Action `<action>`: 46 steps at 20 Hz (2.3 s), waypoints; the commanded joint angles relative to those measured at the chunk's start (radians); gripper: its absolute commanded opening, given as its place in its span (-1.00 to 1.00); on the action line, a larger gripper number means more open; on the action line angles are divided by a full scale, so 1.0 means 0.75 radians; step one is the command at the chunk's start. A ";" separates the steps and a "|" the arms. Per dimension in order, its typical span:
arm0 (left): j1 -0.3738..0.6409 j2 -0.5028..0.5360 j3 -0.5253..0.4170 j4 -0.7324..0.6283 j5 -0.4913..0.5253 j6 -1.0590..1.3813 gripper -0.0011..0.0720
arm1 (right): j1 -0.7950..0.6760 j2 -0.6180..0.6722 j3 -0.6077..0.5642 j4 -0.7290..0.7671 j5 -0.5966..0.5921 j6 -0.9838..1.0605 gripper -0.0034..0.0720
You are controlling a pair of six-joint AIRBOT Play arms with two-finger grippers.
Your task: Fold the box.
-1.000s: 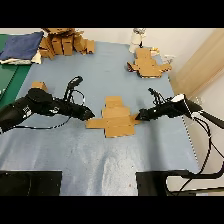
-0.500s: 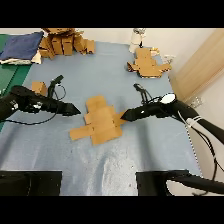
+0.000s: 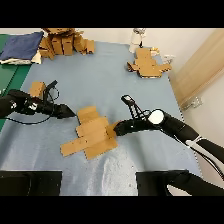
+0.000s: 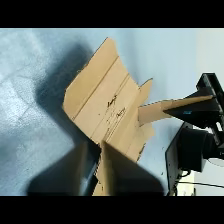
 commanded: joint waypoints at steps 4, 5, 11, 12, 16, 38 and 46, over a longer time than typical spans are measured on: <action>0.009 -0.085 0.001 0.004 -0.032 0.029 0.28 | 0.068 0.021 -0.017 -0.046 -0.035 0.120 -0.90; 0.010 -0.084 0.001 0.013 -0.032 0.028 0.28 | 0.068 0.021 -0.017 -0.048 -0.035 0.122 -0.90; -0.018 -0.153 0.002 -0.021 -0.044 0.074 0.28 | 0.068 0.021 -0.017 -0.048 -0.036 0.131 -0.90; -0.025 -0.180 0.002 -0.049 -0.054 0.096 0.28 | 0.068 0.021 -0.017 -0.048 -0.036 0.131 -0.90; -0.073 -0.254 0.016 -0.198 -0.083 0.195 0.27 | 0.068 0.020 -0.017 -0.048 -0.037 0.131 -0.90; -0.126 -0.317 0.041 -0.270 -0.186 0.382 -0.19 | 0.067 0.020 -0.017 -0.065 -0.050 0.156 -0.90; -0.126 -0.317 0.041 -0.271 -0.190 0.422 -0.89 | 0.068 0.020 -0.017 -0.065 -0.053 0.156 -0.90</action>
